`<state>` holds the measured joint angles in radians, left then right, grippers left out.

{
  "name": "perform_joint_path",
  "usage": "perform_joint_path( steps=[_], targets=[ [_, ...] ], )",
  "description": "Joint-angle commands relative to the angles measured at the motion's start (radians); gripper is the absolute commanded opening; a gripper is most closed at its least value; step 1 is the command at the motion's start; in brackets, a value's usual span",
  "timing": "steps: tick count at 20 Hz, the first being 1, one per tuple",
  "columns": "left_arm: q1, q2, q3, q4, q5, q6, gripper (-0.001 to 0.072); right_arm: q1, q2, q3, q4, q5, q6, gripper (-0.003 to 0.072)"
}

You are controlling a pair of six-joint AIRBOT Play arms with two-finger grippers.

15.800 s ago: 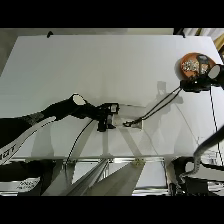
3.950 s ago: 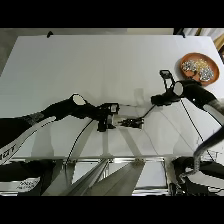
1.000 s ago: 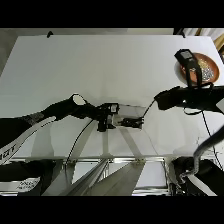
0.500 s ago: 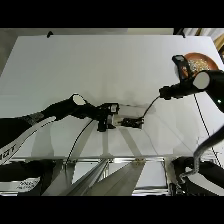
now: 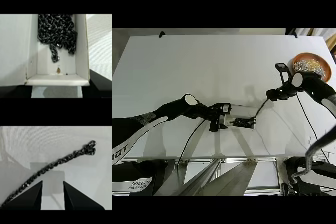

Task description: Fold the box and place the chain.

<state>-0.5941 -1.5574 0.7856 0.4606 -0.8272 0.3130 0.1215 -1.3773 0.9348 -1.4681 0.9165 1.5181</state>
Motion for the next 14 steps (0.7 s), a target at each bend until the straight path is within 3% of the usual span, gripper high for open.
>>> perform_joint_path(
  steps=[1,12,14],
  targets=[
    [0.000,0.000,0.000,0.000,0.000,0.000,0.0273,-0.001,-0.019,0.002,0.010,-0.046,-0.001,0.0231],
    [0.000,0.000,0.000,0.000,0.000,0.000,0.0273,-0.001,-0.091,0.002,0.042,-0.071,0.003,0.0215],
    [0.000,0.000,0.000,0.000,0.000,0.000,0.0273,-0.001,-0.105,0.002,0.053,-0.064,-0.001,0.0156]
  ],
)
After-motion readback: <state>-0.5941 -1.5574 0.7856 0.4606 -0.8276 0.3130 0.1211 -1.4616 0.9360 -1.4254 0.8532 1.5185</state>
